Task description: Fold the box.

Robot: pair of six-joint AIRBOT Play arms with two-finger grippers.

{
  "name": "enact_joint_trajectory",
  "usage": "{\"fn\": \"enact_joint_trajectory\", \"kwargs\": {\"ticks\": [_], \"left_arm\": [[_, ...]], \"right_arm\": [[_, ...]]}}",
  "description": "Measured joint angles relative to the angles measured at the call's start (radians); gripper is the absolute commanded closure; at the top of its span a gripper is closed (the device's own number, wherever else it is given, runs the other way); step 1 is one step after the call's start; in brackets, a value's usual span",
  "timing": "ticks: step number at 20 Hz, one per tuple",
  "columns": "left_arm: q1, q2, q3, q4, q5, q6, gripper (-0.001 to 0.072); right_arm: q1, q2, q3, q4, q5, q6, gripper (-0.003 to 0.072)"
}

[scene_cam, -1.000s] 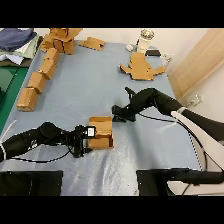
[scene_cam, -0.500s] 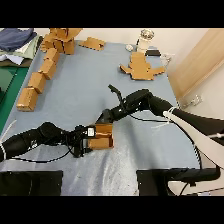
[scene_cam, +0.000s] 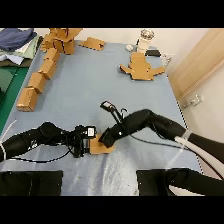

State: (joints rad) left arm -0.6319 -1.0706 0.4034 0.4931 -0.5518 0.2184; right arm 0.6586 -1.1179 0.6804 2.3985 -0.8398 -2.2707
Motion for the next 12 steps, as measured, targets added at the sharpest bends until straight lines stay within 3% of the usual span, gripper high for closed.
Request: {"fn": "enact_joint_trajectory", "kwargs": {"ticks": [3, 4, 5, 6, 11, 12], "left_arm": [[0.0, 0.0, 0.0, 0.0, 0.0, 0.0, 0.0321], [0.0, 0.0, 0.0, 0.0, 0.0, 0.0, 0.0321], [0.0, 0.0, 0.0, 0.0, 0.0, 0.0, 0.032], [0.0, 0.0, 0.0, 0.0, 0.0, 0.0, 0.032], [0.0, 0.0, 0.0, 0.0, 0.0, 0.0, 0.032], [0.0, 0.0, 0.0, 0.0, 0.0, 0.0, 0.0321]], "right_arm": [[0.105, 0.121, -0.064, -0.175, 0.156, -0.005, 0.0678], [0.143, 0.163, -0.09, -0.241, 0.21, -0.006, 0.0582], [0.178, 0.202, -0.115, -0.304, 0.259, -0.006, 0.0377], [0.212, 0.241, -0.143, -0.367, 0.309, -0.008, 0.0227], [0.309, 0.353, -0.234, -0.532, 0.417, -0.067, 0.0201], [0.317, 0.359, -0.241, -0.546, 0.425, -0.088, 0.0136]]}}
